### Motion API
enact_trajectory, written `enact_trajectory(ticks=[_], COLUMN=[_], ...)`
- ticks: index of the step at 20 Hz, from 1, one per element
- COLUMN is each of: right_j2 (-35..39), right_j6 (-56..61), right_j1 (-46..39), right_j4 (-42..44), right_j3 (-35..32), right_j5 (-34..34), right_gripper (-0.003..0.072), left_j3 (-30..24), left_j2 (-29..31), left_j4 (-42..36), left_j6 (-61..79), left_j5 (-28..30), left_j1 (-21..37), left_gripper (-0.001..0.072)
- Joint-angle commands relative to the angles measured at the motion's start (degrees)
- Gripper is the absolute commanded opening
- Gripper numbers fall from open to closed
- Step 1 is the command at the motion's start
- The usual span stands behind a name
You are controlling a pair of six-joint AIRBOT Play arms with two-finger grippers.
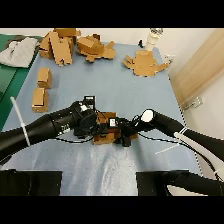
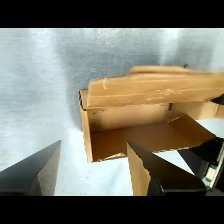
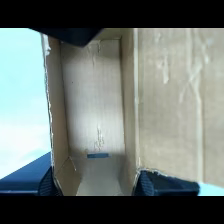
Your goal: Fold the box.
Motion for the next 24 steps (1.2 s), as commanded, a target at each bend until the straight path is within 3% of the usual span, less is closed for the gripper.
enact_trajectory(ticks=[1, 12, 18, 20, 23, 24], right_j2=[0.0, 0.0, 0.0, 0.0, 0.0, 0.0], right_j6=[0.0, 0.0, 0.0, 0.0, 0.0, 0.0], right_j1=[-0.07, -0.07, -0.07, -0.07, -0.07, -0.07], right_j4=[-0.72, -0.72, -0.72, -0.76, -0.74, -0.74], right_j3=[-0.02, -0.02, -0.02, -0.02, -0.02, -0.02], right_j5=[0.0, 0.02, 0.02, 0.0, 0.02, 0.02], right_gripper=[0.044, 0.044, 0.044, 0.044, 0.044, 0.044], left_j3=[0.09, 0.02, 0.02, 0.31, 0.57, 0.55], left_j2=[1.75, 1.4, -2.23, -1.4, 2.67, 4.72], left_j4=[-0.15, 3.5, 3.41, 3.48, 5.4, 7.23], left_j6=[0.35, 1.18, 1.81, 3.76, 8.02, 8.07], left_j5=[-0.44, -0.61, -0.72, -2.84, -9.81, -13.18], left_j1=[0.11, 0.11, 0.11, 0.11, 0.11, 0.11], left_gripper=[0.0598, 0.0598, 0.059, 0.0432, 0.0406, 0.0262])
